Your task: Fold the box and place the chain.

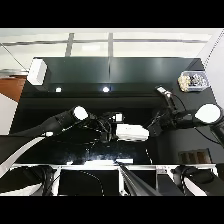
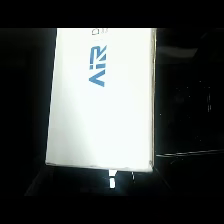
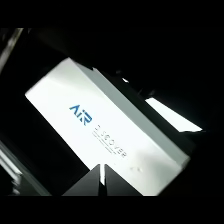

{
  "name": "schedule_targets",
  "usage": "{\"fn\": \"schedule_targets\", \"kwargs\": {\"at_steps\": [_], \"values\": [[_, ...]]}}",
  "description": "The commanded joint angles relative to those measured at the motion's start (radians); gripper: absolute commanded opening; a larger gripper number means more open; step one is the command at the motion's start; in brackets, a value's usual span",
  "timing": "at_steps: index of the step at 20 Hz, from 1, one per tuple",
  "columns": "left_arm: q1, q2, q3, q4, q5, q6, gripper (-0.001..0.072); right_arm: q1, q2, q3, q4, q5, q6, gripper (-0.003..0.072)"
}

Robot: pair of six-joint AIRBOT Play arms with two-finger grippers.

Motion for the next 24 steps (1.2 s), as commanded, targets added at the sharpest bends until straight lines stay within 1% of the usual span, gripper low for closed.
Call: {"fn": "schedule_targets", "kwargs": {"at_steps": [1, 3, 4, 8, 14, 21, 24], "values": [[0.000, -0.001, 0.000, 0.000, 0.001, 0.000, 0.0384, -0.058, -0.001, -0.112, 0.275, -0.072, 0.099, 0.0037], [0.000, -0.001, 0.000, 0.000, 0.001, 0.000, 0.0384, -0.056, -0.001, -0.205, 0.426, -0.134, 0.098, 0.0037], [0.000, -0.001, 0.000, 0.000, 0.001, 0.000, 0.0384, -0.056, -0.001, -0.242, 0.452, -0.163, 0.098, 0.0038], [0.000, -0.001, 0.000, 0.000, 0.002, 0.000, 0.0384, -0.056, -0.002, -0.323, 0.451, -0.259, 0.099, 0.0038], [0.000, -0.001, 0.000, 0.000, 0.001, 0.000, 0.0384, -0.056, -0.037, -0.334, 0.375, -0.263, 0.117, 0.0038], [0.000, -0.001, 0.000, 0.000, 0.001, 0.000, 0.0385, -0.056, -0.050, -0.334, 0.345, -0.264, 0.116, 0.0038], [0.000, -0.001, 0.000, 0.000, 0.001, 0.000, 0.0385, -0.057, -0.050, -0.317, 0.345, -0.237, 0.110, 0.0038]]}}
